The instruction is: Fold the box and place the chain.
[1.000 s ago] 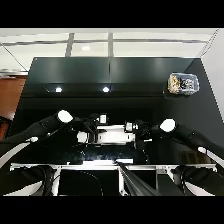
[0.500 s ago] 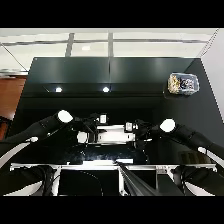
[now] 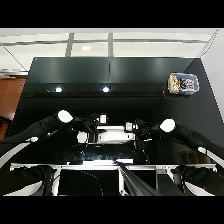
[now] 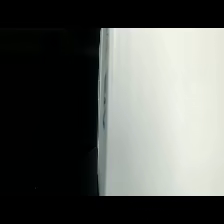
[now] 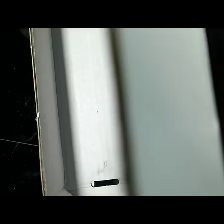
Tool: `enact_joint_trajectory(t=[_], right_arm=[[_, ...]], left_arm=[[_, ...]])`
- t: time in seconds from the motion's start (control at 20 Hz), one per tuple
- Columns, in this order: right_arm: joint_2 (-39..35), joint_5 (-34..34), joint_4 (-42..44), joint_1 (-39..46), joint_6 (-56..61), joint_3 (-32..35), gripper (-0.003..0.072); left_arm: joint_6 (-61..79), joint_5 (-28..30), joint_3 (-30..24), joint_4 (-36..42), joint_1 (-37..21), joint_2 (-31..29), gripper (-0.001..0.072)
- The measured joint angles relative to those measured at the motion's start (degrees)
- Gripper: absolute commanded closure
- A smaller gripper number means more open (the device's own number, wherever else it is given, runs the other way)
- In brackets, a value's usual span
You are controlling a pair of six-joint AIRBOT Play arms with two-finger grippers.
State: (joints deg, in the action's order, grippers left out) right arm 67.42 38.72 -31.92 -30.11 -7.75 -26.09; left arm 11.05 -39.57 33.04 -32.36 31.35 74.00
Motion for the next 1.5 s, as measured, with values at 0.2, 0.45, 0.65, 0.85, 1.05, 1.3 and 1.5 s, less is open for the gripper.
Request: enact_joint_trajectory(t=[0.2, 0.45, 0.65, 0.85, 1.05, 1.3, 1.5], right_arm=[[0.0, 0.0, -0.02, 0.0, 0.0, 0.0, 0.05], [0.0, 0.02, -0.04, 0.0, 0.0, 0.0, 0.05], [0.0, 0.04, -0.11, 0.0, 0.0, 0.0, 0.05], [0.0, 0.04, -0.09, 0.0, 0.0, 0.0, 0.05], [0.0, 0.04, -0.07, 0.0, 0.0, 0.0, 0.05], [0.0, 0.02, -0.07, 0.0, -0.02, 0.0, 0.05], [0.0, 0.02, -0.07, 0.0, -0.02, 0.0, 0.05]], left_arm=[[-0.02, 0.02, 0.0, 0.0, 0.0, 0.0, 0.0682], [-0.35, 0.31, 0.04, -0.15, 0.0, 0.02, 0.0562], [-3.37, -0.52, 1.03, -1.14, 0.0, -0.2, 0.0196], [-5.16, -1.7, 2.16, -3.23, -1.01, -3.91, 0.0123], [-12.94, -5.42, 2.43, -9.51, -4.9, -11.78, 0.0202], [-32.96, -17.86, 2.54, -22.03, -11.32, -21.14, 0.0683], [-45.38, -25.66, 0.66, -20.02, -12.72, -23.96, 0.0683]])
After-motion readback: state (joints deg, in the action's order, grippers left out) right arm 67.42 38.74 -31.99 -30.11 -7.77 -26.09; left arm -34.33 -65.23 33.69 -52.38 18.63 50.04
